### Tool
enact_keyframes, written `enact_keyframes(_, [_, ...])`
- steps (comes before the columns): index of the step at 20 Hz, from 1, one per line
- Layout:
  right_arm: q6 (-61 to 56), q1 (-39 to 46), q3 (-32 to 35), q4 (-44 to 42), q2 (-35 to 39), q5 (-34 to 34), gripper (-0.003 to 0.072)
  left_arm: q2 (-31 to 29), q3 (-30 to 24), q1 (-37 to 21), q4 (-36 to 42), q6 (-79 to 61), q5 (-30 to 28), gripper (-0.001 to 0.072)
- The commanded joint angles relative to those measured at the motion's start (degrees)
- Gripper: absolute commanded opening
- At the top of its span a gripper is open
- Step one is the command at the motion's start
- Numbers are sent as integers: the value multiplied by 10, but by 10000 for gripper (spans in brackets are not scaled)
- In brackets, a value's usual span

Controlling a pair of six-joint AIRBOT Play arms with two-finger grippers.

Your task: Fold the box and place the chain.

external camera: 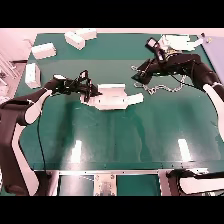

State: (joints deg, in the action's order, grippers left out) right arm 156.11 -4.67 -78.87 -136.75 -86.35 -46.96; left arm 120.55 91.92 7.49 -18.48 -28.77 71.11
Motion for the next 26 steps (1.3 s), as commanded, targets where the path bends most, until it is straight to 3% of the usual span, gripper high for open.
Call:
enact_keyframes(1, [-117, 3, 78, 0, 65, 195, 641, 0, 0, 0, 1, 0, 0, 21])
enact_keyframes(4, [-177, -10, 154, 0, 102, 364, 641, 0, 0, 0, 1, 0, 0, 20])
enact_keyframes(7, [-176, -31, 186, 5, 110, 407, 640, 0, 0, 0, 4, 0, 0, 21])
enact_keyframes(26, [-147, -58, 195, 13, 116, 415, 641, 0, 0, 0, 7, 0, -1, 21])
